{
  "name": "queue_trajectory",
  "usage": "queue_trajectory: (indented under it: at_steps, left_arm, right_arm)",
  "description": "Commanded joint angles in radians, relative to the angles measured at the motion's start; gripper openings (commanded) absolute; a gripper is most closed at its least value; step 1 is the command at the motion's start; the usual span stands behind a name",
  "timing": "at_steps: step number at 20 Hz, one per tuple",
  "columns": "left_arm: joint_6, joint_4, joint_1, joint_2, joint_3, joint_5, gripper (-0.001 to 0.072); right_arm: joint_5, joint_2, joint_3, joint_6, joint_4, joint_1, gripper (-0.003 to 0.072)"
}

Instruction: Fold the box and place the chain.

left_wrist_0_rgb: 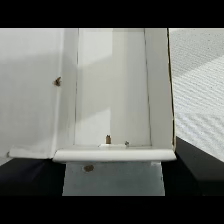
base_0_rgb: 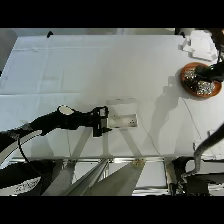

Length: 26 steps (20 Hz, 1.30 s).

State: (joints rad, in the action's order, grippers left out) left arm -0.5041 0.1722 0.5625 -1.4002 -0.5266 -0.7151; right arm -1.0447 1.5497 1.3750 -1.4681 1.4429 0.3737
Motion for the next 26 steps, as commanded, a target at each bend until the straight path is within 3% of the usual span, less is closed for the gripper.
queue_trajectory:
  at_steps: [1,15,26]
  left_arm:
    - [0.000,0.000,0.000,0.000,0.001,0.000,0.0272]
    - [0.000,0.000,0.000,0.000,0.001,0.000,0.0272]
    - [0.000,0.000,0.000,0.000,0.001,0.000,0.0272]
  right_arm:
    - [-0.061,-0.113,0.001,0.072,-0.015,0.000,0.0011]
    - [-0.442,-0.474,-0.003,0.251,-0.446,-0.020,0.0011]
    - [-0.535,-0.547,-0.005,0.234,-0.441,-0.438,0.0011]
